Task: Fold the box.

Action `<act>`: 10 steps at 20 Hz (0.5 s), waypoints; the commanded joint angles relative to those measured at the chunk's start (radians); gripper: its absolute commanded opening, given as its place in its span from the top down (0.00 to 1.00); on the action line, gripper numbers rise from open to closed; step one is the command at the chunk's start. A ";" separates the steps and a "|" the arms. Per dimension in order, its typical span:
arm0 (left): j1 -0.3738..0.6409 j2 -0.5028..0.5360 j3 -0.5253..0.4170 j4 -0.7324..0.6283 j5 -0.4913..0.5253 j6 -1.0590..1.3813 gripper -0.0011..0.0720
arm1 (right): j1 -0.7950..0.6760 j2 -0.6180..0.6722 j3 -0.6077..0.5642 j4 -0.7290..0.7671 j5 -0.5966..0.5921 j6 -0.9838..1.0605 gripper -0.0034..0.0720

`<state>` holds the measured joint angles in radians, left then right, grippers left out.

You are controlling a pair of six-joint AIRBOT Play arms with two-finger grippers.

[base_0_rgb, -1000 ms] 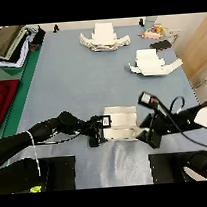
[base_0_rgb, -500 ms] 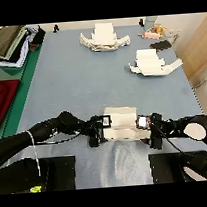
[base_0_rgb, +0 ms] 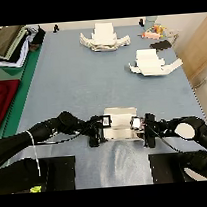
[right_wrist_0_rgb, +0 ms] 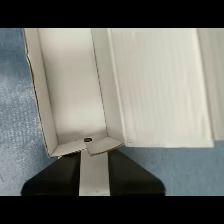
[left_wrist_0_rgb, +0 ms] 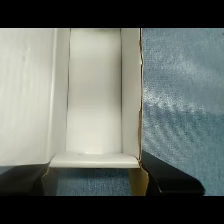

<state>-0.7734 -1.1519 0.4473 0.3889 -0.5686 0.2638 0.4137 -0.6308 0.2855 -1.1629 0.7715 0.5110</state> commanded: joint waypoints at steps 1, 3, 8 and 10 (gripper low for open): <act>0.000 0.000 0.000 0.000 0.000 0.001 0.35 | 0.006 -0.012 -0.001 0.027 -0.020 -0.008 0.69; 0.000 0.000 0.000 0.000 0.000 0.001 0.34 | 0.006 -0.012 -0.001 0.035 -0.021 -0.009 0.72; 0.000 0.000 0.000 0.000 0.000 0.001 0.34 | 0.006 -0.024 -0.001 0.099 -0.057 -0.079 0.74; 0.000 0.000 0.000 0.000 0.000 0.001 0.34 | 0.006 -0.048 -0.001 0.110 -0.063 -0.079 0.47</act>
<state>-0.7734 -1.1519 0.4473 0.3885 -0.5686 0.2638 0.4194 -0.6582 0.2848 -1.0790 0.7303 0.4530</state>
